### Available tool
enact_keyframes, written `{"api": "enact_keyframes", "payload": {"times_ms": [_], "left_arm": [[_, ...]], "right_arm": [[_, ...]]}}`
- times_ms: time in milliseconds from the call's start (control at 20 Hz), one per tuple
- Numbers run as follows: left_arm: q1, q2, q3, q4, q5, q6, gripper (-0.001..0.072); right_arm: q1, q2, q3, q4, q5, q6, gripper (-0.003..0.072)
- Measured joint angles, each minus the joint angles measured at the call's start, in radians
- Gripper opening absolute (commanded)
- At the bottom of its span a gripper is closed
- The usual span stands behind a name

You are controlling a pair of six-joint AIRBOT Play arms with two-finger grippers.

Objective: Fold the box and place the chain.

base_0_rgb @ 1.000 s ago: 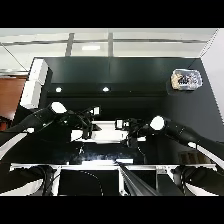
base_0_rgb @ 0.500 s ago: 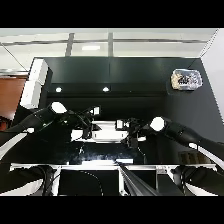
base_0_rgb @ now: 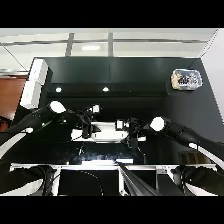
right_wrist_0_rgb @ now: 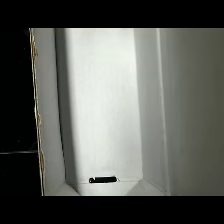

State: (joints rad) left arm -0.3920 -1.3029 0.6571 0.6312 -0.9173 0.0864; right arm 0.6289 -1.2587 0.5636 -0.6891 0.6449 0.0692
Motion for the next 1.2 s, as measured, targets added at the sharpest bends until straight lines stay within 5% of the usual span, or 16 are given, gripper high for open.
{"api": "enact_keyframes", "payload": {"times_ms": [200,250,350,550,700,850,1200], "left_arm": [[0.029,0.082,0.012,0.095,-0.069,-0.090,0.0492],[0.039,0.114,0.014,0.133,-0.087,-0.132,0.0406],[0.056,0.183,0.015,0.212,-0.127,-0.243,0.0023],[0.060,0.301,0.016,0.303,-0.244,-0.444,0.0027],[0.007,0.331,0.016,0.233,-0.299,-0.508,0.0027],[-0.082,0.313,0.015,0.153,-0.189,-0.539,0.0028],[-0.182,0.165,0.015,0.092,0.272,-0.565,0.0028]], "right_arm": [[0.000,0.000,0.000,0.000,-0.002,0.000,0.0408],[0.000,0.000,0.000,0.000,-0.005,0.000,0.0408],[0.000,0.000,0.000,0.001,-0.011,0.001,0.0408],[0.000,0.000,0.000,0.003,-0.023,0.002,0.0408],[0.000,0.000,0.000,0.005,-0.028,0.002,0.0408],[0.000,0.000,0.000,0.005,-0.031,0.002,0.0408],[0.000,0.000,0.000,0.005,-0.034,0.002,0.0408]]}}
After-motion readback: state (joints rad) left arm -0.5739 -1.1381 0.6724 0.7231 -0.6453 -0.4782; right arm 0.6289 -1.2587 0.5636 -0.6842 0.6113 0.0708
